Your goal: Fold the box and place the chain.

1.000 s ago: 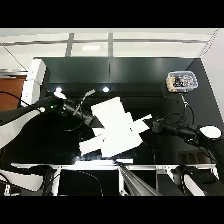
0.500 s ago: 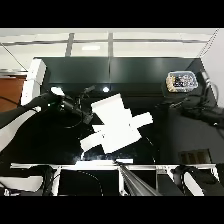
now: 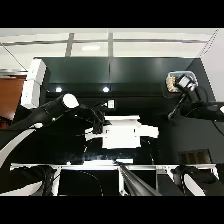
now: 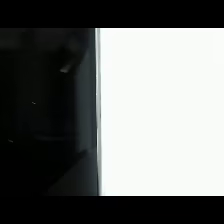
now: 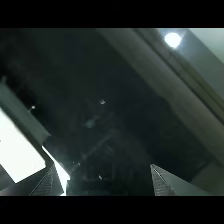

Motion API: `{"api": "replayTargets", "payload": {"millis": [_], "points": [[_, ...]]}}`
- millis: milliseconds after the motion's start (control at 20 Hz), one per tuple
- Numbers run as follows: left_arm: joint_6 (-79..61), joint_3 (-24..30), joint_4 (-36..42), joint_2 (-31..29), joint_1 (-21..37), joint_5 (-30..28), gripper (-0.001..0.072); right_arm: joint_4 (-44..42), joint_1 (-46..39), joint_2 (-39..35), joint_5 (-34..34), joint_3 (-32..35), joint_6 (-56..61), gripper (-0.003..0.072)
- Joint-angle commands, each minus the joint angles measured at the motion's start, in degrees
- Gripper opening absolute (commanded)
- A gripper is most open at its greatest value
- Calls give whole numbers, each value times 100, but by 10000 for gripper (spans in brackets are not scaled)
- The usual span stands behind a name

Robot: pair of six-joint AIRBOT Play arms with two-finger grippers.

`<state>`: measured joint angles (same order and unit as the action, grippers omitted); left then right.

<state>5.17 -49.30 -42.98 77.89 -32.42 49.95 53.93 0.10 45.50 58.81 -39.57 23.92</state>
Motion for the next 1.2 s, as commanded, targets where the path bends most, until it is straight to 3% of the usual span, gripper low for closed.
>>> {"api": "replayTargets", "payload": {"millis": [0, 200, 650, 1150], "points": [[-345, 33, -223, 105, -210, -636, 28, 114, 334, 72, -236, 330, -702, 692], [-343, 37, -369, 356, -212, -264, 29, 96, 660, 76, -476, 739, -1005, 692], [-66, 50, -348, 356, -210, -229, 29, 70, 1467, 85, -551, 1519, -1115, 692], [-48, 48, -345, 356, -210, -146, 29, -426, 2761, 881, -750, 1572, -1502, 692]]}}
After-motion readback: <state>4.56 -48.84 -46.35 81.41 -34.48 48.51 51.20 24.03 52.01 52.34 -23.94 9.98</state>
